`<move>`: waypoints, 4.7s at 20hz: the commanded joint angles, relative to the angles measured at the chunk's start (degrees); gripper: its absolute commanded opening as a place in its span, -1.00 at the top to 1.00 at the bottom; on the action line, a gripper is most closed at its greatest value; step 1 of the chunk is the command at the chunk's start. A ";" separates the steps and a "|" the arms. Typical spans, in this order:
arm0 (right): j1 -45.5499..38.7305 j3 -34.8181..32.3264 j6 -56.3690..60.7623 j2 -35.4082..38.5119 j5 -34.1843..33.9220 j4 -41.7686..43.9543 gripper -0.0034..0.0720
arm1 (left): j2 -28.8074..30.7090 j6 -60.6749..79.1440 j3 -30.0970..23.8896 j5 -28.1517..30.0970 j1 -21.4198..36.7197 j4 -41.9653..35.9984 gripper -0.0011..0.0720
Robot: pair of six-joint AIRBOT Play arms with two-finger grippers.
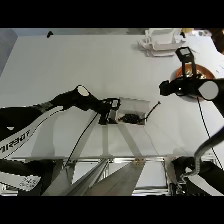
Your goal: Fold the box and place the chain.
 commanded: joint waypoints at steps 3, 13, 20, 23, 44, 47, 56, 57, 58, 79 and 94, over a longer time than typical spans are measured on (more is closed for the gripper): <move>-0.68 0.04 1.14 -10.16 2.10 -0.83 -0.14 | 0.00 0.00 0.07 0.00 0.04 0.02 0.94; -0.68 -1.18 1.18 -16.28 1.99 -0.83 0.13 | 0.00 0.00 0.07 0.00 0.04 0.02 0.94; -0.68 -1.18 1.20 -17.29 2.43 -1.01 0.14 | 0.00 0.00 0.04 0.00 0.04 0.02 0.94; -0.68 -1.18 1.18 -18.47 2.67 -1.01 0.14 | 0.00 0.00 0.07 0.00 0.04 0.00 0.94; -0.68 -1.18 -1.14 0.81 10.29 8.17 0.87 | 0.00 0.00 0.07 0.00 0.04 0.00 0.94; -0.68 -1.18 -5.60 7.98 12.24 16.87 0.87 | 0.00 0.00 0.07 0.00 0.04 0.02 0.94; 1.14 -1.18 -18.21 16.83 14.71 35.36 0.87 | 0.00 0.00 0.07 0.02 0.04 0.02 0.94; 2.19 -1.18 -19.50 16.83 14.12 36.59 0.87 | 0.00 0.00 0.07 0.00 0.04 0.00 0.94; 3.41 -1.18 -20.39 16.81 13.09 37.53 0.87 | 0.00 0.00 0.07 0.00 0.04 0.02 0.94; 12.59 -6.23 -25.94 -0.13 8.90 31.87 0.86 | 0.00 0.00 0.07 0.00 0.04 0.00 0.94; 7.17 12.41 -29.40 -4.37 12.81 28.26 0.82 | 0.00 0.00 0.07 0.00 0.04 0.00 0.94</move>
